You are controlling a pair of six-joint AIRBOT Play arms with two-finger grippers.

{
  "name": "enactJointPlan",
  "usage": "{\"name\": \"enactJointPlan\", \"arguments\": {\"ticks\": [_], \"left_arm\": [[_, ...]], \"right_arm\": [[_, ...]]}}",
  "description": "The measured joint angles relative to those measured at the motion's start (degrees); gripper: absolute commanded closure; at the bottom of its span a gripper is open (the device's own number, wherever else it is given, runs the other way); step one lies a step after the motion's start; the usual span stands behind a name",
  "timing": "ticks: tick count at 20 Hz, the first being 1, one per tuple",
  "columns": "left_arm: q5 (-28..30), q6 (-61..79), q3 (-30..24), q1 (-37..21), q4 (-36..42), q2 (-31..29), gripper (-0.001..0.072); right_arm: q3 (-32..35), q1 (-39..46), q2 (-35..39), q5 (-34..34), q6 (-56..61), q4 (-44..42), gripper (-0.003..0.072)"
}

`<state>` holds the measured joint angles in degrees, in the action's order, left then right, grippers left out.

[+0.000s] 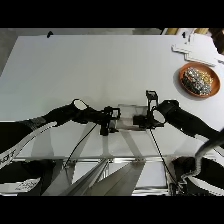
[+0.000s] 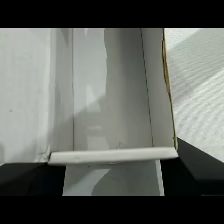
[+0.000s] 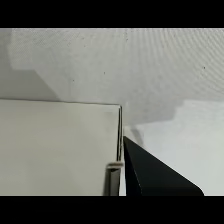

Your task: Fold the box and place the chain.

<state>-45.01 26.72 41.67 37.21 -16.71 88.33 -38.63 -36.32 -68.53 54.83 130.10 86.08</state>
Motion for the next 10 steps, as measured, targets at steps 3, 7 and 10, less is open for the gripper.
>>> {"name": "enactJointPlan", "arguments": {"ticks": [3,7,10], "left_arm": [[0.0,-0.04,0.0,0.0,0.02,0.0,0.054],[0.0,-0.04,0.0,0.0,0.02,0.0,0.054],[-0.04,0.04,-0.02,0.0,0.0,0.0,0.054]], "right_arm": [[0.0,-0.02,0.0,0.17,0.39,0.61,0.0459],[0.0,-0.72,-0.11,0.33,0.68,1.68,0.0467],[0.0,-1.81,-1.11,0.35,1.55,2.62,0.0545]]}}
